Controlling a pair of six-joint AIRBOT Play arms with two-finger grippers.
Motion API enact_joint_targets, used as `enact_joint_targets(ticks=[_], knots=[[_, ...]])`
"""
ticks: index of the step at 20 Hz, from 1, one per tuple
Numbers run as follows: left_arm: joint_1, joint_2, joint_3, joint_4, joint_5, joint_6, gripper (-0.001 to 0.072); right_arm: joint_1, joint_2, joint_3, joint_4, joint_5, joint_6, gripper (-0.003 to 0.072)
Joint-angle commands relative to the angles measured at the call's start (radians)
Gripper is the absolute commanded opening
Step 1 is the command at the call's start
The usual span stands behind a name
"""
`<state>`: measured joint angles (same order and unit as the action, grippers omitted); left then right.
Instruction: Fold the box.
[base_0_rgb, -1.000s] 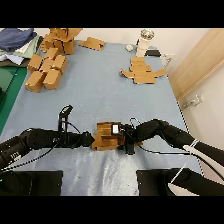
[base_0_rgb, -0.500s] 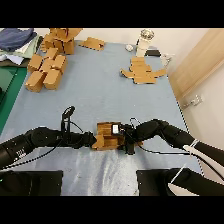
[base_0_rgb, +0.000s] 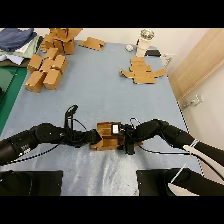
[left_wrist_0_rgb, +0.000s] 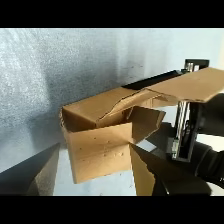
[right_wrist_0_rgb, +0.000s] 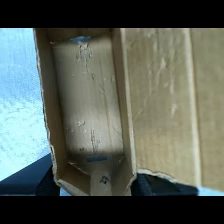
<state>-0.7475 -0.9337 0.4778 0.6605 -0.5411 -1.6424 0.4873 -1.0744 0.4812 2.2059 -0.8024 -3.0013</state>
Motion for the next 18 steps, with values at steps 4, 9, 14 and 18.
enact_joint_targets(ticks=[4,9,14,18], knots=[[-0.088,-0.113,0.105,0.348,-0.056,-0.347,0.0641,0.001,-0.001,0.0,0.0,0.0,0.0,0.0444],[-0.17,-0.146,0.21,0.692,-0.17,-0.681,0.064,0.001,-0.001,0.0,0.0,0.0,0.0,0.0444],[-0.228,-0.22,0.274,0.735,-0.237,-0.752,0.064,0.001,-0.001,0.0,0.0,0.0,0.0,0.0444],[-0.251,-0.259,0.315,0.75,-0.254,-0.795,0.064,0.001,-0.001,0.0,0.0,0.0,0.0,0.0444]])
